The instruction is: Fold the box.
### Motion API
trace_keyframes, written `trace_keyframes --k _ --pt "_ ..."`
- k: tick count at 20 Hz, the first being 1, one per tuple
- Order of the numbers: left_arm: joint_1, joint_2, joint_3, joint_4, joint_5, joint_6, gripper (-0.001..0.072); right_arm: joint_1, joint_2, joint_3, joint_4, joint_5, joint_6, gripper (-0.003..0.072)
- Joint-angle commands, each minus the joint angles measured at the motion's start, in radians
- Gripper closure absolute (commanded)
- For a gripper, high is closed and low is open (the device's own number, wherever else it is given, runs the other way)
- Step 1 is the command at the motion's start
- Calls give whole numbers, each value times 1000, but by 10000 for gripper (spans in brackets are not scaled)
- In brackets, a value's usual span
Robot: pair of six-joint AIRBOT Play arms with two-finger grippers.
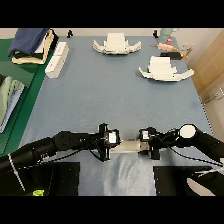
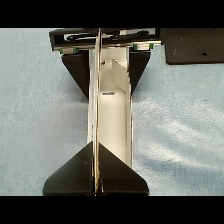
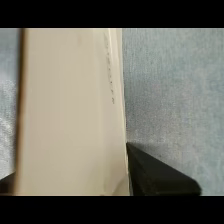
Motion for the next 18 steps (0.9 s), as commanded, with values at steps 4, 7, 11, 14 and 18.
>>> trace_keyframes --k 4,7,11,14,18 --pt "4 0 0 0 -22 -1 690 0 1 1 0 0 0 174" --pt "4 0 0 1 -21 -1 213 0 0 1 0 0 0 174" --pt "26 6 0 35 -29 -116 226 0 1 1 0 0 0 174" --pt "114 66 0 301 -190 -460 225 0 0 1 0 0 0 174" --pt "267 211 23 781 -602 -1093 227 0 1 1 0 0 0 174"
